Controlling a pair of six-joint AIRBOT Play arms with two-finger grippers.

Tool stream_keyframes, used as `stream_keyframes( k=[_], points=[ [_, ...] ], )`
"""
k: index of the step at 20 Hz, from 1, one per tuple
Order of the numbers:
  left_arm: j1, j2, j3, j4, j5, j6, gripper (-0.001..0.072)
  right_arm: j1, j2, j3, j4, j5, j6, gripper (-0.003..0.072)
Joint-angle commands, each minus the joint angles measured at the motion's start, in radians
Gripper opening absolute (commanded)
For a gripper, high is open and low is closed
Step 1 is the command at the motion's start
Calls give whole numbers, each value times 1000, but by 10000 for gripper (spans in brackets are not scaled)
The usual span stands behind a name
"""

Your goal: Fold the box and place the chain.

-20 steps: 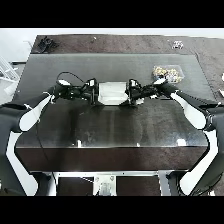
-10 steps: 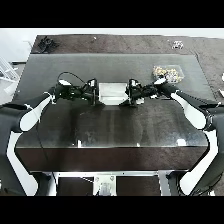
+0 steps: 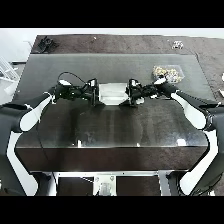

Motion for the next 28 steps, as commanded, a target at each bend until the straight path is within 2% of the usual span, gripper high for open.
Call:
stream_keyframes(
  k=[1, 14, 15, 16, 17, 22, 25, 26, 27, 28],
  points=[
    [1, 0, 0, -2, 3, 0, 356, 1, 0, 0, 0, 2, 0, 576],
    [1, 1, 0, -2, 2, 0, 356, 2, 0, 0, -2, 3, 8, 576],
    [1, 1, 0, -1, 1, 0, 355, 0, 2, 0, 3, 4, 13, 584],
    [0, 1, 0, -1, -2, 0, 356, -7, 11, 0, -5, 9, 32, 685],
    [1, 1, 0, 0, -5, 0, 356, -16, 27, 0, -15, 10, 72, 720],
    [1, 1, 0, 0, -12, 0, 356, -97, 110, 0, -157, 10, 185, 720],
    [1, 1, 0, 2, -20, 0, 356, -154, 149, 0, -160, 62, 214, 720],
    [1, 1, 0, 2, -21, 0, 356, -163, 160, 0, -142, 98, 214, 703],
    [0, 1, 0, 2, -21, 0, 355, -167, 170, 0, -132, 145, 214, 550],
    [1, 1, 0, 2, -26, -4, 356, -167, 179, 0, -132, 197, 214, 250]
  ],
)
